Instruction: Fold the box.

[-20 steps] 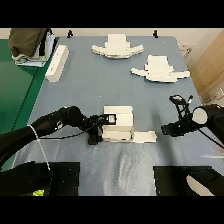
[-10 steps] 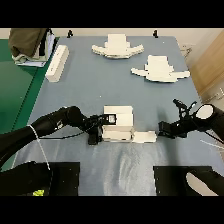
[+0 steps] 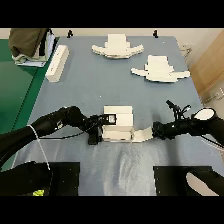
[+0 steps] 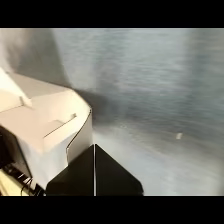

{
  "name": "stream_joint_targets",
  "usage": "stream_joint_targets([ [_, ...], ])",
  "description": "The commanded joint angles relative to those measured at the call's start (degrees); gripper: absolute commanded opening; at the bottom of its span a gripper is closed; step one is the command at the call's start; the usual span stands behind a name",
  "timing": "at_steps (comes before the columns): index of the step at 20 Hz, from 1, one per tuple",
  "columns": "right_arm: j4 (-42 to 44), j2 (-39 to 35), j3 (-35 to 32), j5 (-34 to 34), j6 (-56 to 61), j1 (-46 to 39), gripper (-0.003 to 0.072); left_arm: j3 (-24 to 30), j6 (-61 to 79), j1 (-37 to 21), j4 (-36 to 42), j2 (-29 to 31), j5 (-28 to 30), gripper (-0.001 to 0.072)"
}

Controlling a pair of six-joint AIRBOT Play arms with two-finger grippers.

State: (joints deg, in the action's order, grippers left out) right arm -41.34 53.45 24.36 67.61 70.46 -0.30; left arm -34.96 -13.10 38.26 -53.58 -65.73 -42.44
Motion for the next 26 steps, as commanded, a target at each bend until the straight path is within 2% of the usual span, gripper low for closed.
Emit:
stream_joint_targets([
  [1, 5.64, 0.04, -0.15, 1.81, -3.67, 0.07, 0.0, 0.02, -0.02, -0.02, 0.0, 0.0, 0.02, 0.0463],
  [8, 9.05, 0.04, -0.13, 1.86, -6.62, 0.09, 0.0003, 0.02, -0.02, -0.02, 0.0, 0.0, 0.0, 0.0464],
  [9, 9.03, 0.04, -0.13, 1.79, -7.32, 0.09, 0.0093, 0.02, -0.02, -0.02, 0.0, 0.0, 0.02, 0.0463],
  [10, 9.03, 0.04, -0.13, 1.31, -7.56, 0.2, 0.03, 0.02, -0.02, -0.02, 0.0, 0.0, 0.0, 0.0464],
  [11, 8.94, 0.04, -0.13, 0.39, -7.58, 0.92, 0.0364, 0.02, -0.02, -0.02, 0.0, 0.0, 0.0, 0.0463],
  [12, 8.5, 0.04, -0.13, -1.31, -7.58, 2.64, 0.0384, 0.02, -0.02, -0.02, 0.0, 0.0, 0.0, 0.0463],
  [16, 6.67, 0.15, 0.72, -9.68, -7.21, 14.05, 0.04, 0.02, -0.02, -0.02, 0.0, 0.0, 0.02, 0.0464],
  [19, -4.48, 0.52, 4.66, -16.0, 6.45, 20.94, 0.0399, 0.02, -0.02, -0.02, 0.0, 0.0, 0.0, 0.0463],
  [22, -16.92, 3.43, 10.23, -15.72, 19.65, 26.03, 0.0398, 0.02, -0.02, -0.02, 0.0, 0.0, 0.0, 0.0463],
  [26, -21.97, 8.83, 15.96, -15.56, 29.24, 32.13, 0.0394, 0.02, -0.02, -0.02, 0.0, 0.0, 0.0, 0.0463],
])
